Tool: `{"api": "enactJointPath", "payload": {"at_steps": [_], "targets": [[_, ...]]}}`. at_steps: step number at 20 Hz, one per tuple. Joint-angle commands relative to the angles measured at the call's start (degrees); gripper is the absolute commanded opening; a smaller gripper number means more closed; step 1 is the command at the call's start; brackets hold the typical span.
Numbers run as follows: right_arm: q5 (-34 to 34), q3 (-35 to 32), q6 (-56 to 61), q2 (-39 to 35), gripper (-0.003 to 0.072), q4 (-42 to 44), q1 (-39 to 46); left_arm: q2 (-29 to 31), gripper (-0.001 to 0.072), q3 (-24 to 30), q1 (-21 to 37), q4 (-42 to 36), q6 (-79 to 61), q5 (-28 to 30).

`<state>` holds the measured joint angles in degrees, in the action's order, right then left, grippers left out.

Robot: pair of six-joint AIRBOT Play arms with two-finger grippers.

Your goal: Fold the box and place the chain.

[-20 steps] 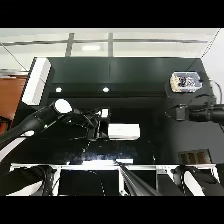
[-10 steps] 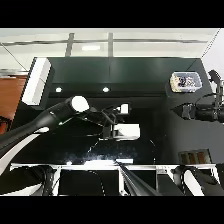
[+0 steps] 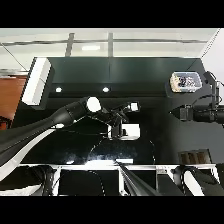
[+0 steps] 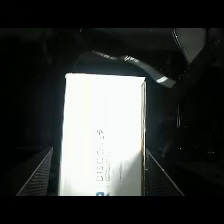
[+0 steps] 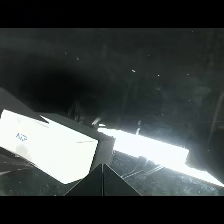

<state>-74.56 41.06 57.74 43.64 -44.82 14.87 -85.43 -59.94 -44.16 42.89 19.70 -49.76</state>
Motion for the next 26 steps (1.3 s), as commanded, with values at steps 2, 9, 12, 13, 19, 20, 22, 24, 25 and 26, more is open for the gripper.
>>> {"api": "enactJointPath", "payload": {"at_steps": [2, 9, 12, 13, 19, 20, 22, 24, 25, 26], "targets": [[0.4, 0.0, -0.3, 0.0, 0.0009, -0.1, -0.7, -0.4, 0.0714, -0.3, -0.1, 0.6, 1.8, -0.4], [0.7, -0.1, -0.3, 0.0, 0.0009, -0.1, -0.7, -0.4, 0.0714, -0.2, -1.2, 2.1, 1.8, -1.4], [0.9, -0.1, -0.3, 0.0, 0.0010, -0.1, -0.7, -0.7, 0.0714, -0.2, -3.3, 7.0, 1.8, 0.7], [0.9, -0.1, -0.3, 0.0, 0.0009, -0.1, -0.7, -1.0, 0.0714, -0.2, -4.3, 7.7, 1.8, 2.1], [0.9, -0.1, -0.3, 0.0, 0.0009, -0.1, -0.7, -4.0, 0.0711, -0.2, -6.6, 10.4, 1.8, 3.7], [0.9, -0.1, -0.3, 0.0, 0.0010, -0.1, -0.7, -3.9, 0.0649, -0.2, -6.6, 11.0, 2.4, 2.8], [0.9, -0.1, -0.3, 0.0, 0.0010, -0.1, -0.7, -3.0, 0.0366, -0.3, -6.5, 13.7, 9.4, 2.4], [0.9, -0.1, -0.3, 0.0, 0.0009, -0.1, -0.7, -0.1, 0.0250, -0.3, -5.7, 20.8, 18.4, 1.2], [0.9, -0.1, -0.3, 0.0, 0.0010, -0.1, -0.7, 1.9, 0.0217, -0.2, -4.6, 25.1, 23.4, -0.5], [0.9, -0.1, -0.3, 0.0, 0.0010, -0.1, -0.7, 3.9, 0.0217, -0.1, -3.0, 29.2, 28.9, -2.5]]}}
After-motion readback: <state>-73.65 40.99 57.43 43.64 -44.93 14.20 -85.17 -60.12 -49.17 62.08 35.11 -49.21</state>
